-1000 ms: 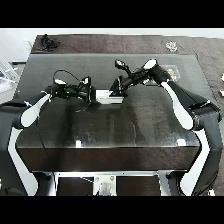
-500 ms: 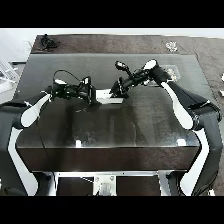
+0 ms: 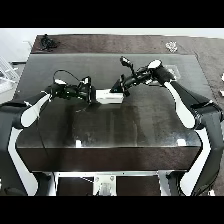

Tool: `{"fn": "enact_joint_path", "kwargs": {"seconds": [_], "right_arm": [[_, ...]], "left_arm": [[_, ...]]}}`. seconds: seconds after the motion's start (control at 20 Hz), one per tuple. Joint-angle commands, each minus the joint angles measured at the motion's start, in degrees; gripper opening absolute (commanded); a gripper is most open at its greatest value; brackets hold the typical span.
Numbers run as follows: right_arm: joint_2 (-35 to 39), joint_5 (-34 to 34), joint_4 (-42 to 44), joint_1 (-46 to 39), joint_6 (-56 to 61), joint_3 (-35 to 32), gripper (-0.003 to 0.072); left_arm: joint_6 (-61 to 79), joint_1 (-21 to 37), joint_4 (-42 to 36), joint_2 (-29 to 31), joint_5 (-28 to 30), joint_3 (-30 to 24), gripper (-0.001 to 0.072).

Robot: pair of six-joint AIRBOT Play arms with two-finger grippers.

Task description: Fold the box and place the chain.

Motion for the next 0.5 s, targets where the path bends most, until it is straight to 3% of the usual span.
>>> {"fn": "enact_joint_path", "kwargs": {"seconds": [0.0,0.45], "right_arm": [[-0.22,-1.81,-1.27,-0.24,0.11,-2.89,0.0013],[-0.11,-2.08,-8.79,1.07,2.73,-5.01,0.0013]], "left_arm": [[0.07,-0.02,0.02,0.02,-0.02,0.02,0.0368],[0.04,-0.02,0.02,0.02,-0.02,0.02,0.0367]]}}
